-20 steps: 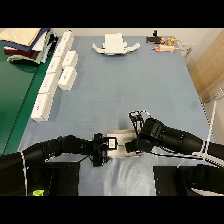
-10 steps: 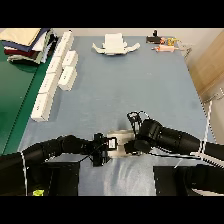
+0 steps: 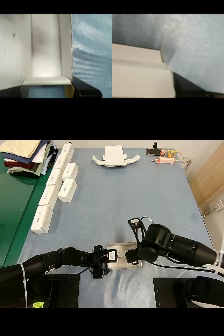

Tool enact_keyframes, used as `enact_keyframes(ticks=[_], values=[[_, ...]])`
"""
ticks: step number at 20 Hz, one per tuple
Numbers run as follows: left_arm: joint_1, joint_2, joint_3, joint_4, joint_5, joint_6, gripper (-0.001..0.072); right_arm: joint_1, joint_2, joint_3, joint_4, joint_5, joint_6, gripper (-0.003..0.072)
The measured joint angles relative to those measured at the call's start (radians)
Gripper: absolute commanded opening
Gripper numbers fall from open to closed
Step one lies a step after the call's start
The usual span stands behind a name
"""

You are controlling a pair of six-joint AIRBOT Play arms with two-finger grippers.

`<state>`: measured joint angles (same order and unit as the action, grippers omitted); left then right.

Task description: Fold the box.

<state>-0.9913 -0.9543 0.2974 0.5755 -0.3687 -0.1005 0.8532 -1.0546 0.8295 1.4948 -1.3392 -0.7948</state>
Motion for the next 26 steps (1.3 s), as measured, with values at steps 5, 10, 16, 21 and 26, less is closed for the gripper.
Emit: enact_keyframes(ticks=[5, 10, 16, 21, 26], values=[[0.0, 0.0, 0.0, 0.0, 0.0, 0.0, 0.0457, -0.016, 0.102, 0.038, -0.137, -0.122, -0.008, 0.0006], [0.0, 0.0, 0.0, 0.0, 0.0, 0.0, 0.0457, -0.229, 0.1, 0.034, -0.178, -0.12, -0.154, 0.0005], [0.0, 0.0, 0.0, 0.0, 0.0, -0.001, 0.0457, -0.614, -0.056, 0.042, 0.28, 0.079, -0.637, 0.0005], [0.0, 0.0, 0.0, 0.0, 0.0, -0.001, 0.0457, -0.723, -0.208, 0.116, 0.695, -0.037, -1.077, 0.0005], [0.0, 0.0, 0.0, 0.0, 0.0, -0.001, 0.0457, -0.673, -0.199, 0.114, 0.786, -0.148, -1.249, 0.0005]])
